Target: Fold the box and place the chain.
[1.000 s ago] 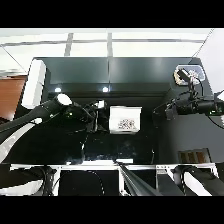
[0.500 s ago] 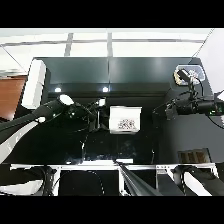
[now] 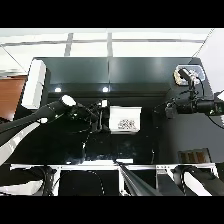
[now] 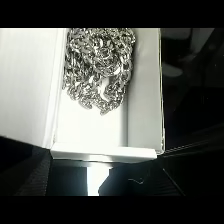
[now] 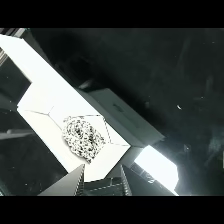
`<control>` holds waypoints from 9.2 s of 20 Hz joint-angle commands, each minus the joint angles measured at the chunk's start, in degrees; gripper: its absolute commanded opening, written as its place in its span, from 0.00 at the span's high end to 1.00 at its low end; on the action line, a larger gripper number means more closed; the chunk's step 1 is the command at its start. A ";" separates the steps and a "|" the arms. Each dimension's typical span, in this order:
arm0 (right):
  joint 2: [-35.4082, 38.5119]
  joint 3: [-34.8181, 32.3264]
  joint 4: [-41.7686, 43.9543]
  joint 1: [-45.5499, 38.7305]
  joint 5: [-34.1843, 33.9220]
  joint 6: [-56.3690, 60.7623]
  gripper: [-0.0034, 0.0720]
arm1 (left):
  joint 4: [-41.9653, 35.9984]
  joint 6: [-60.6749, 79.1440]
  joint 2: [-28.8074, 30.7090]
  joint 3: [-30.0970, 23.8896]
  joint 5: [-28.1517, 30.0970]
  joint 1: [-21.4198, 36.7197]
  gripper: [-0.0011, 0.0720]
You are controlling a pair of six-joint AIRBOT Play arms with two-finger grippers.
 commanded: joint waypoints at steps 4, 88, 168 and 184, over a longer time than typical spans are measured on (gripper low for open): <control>0.02 0.07 0.02 -0.02 -1.14 0.22 0.58 | -0.98 0.17 -0.48 0.90 3.85 -2.54 0.01; -13.00 4.33 -9.42 21.86 -3.45 -23.56 0.61 | -0.15 4.20 -0.46 1.03 2.97 -3.67 0.53; -10.71 4.33 -11.67 21.86 -6.99 -18.51 0.70 | -0.15 4.20 -0.46 1.03 2.89 -3.67 0.53; -11.30 4.33 -13.00 22.71 -5.31 -18.49 0.70 | -0.15 4.20 -0.46 1.03 2.89 -3.67 0.53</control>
